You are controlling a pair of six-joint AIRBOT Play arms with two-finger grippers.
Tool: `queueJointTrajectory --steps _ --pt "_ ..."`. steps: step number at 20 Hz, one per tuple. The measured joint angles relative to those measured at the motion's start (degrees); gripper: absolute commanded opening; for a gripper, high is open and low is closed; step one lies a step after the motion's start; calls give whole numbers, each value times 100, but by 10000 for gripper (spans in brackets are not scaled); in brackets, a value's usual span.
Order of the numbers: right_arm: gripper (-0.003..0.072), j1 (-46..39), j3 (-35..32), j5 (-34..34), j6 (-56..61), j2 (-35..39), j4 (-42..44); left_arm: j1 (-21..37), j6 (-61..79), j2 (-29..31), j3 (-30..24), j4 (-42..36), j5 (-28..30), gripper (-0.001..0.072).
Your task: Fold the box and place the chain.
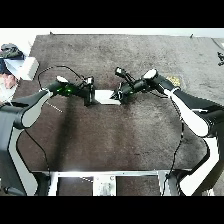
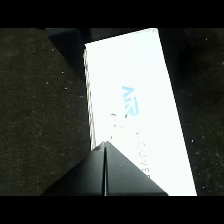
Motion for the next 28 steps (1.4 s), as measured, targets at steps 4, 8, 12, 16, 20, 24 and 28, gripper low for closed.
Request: queueJointTrajectory --steps 4,8,12,16,20,24,28 --pt "-14 -120 -35 262 85 282 -72 -7 -33 -2 0 -9 -13 534" --pt "-15 -258 -57 437 267 1038 509 2 -42 -2 0 -20 9 534" --pt "-15 -304 -852 162 614 2339 741 2 -24 -2 0 -17 9 534" --pt "-15 -323 -2750 -1421 769 4201 918 2 -22 -2 0 -17 9 534" --pt "-14 -326 -4791 -3215 817 6065 1279 2 -20 -2 -2 -149 28 534" --pt "-14 -326 -6253 -4194 833 7606 1453 4 -17 -7 -2 -542 26 534" --pt "-14 -326 -6837 -4518 839 8428 1508 -11 -20 -7 -2 -800 37 534"
